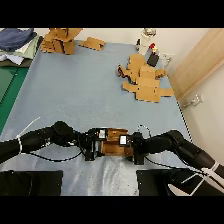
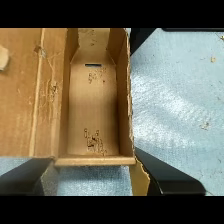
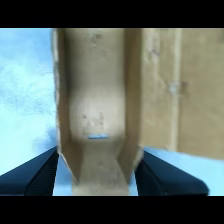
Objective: Fold the box.
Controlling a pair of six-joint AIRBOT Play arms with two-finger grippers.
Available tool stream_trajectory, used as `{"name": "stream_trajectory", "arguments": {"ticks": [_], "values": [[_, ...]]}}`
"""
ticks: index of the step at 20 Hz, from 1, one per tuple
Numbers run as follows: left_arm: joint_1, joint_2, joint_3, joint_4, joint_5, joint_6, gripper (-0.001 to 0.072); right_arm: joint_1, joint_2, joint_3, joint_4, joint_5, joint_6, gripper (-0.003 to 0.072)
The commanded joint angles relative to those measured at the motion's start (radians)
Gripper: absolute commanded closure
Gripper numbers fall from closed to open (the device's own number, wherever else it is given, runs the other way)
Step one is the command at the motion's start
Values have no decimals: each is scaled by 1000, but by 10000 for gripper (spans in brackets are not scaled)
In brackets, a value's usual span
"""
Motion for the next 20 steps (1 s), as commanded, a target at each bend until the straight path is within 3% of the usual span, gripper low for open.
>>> {"name": "stream_trajectory", "arguments": {"ticks": [1,6,12,14,20], "values": [[0,0,1,0,3,0,184,0,60,12,-80,-39,98,-23],[0,0,1,0,3,0,184,0,161,35,-79,-107,224,-23],[0,0,1,0,3,0,184,2,271,37,135,-138,412,-22],[0,0,1,0,3,0,184,2,303,37,145,-169,493,-21],[0,0,1,0,3,0,184,2,325,37,152,-182,955,-21]]}}
